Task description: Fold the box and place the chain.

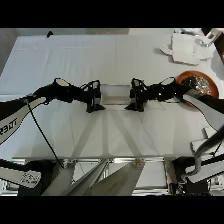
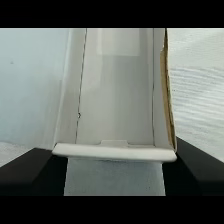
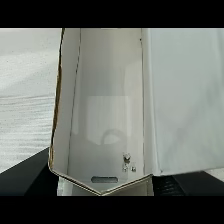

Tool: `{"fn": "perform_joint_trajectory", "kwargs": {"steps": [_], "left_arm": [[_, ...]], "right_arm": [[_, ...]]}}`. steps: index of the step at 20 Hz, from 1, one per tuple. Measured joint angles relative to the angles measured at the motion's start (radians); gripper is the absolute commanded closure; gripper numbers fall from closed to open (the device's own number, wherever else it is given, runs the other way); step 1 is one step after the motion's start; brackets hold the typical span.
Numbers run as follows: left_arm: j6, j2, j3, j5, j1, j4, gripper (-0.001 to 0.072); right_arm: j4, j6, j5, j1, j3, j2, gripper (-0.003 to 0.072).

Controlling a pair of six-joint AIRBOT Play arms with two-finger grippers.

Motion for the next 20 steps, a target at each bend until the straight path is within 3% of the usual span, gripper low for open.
{"fn": "perform_joint_trajectory", "kwargs": {"steps": [18, 19, 20], "left_arm": [[0.0, 0.0, 0.0, -0.001, 0.0, 0.001, 0.0317], [0.0, 0.0, 0.0, -0.001, 0.0, 0.002, 0.0317], [0.0, 0.0, 0.0, -0.001, 0.0, 0.002, 0.0317]], "right_arm": [[0.001, 0.0, -0.001, 0.0, 0.0, 0.0, 0.0169], [0.002, 0.0, -0.002, 0.0, 0.0, 0.0, 0.0148], [0.002, 0.0, -0.002, 0.0, 0.0, 0.0, 0.0081]]}}
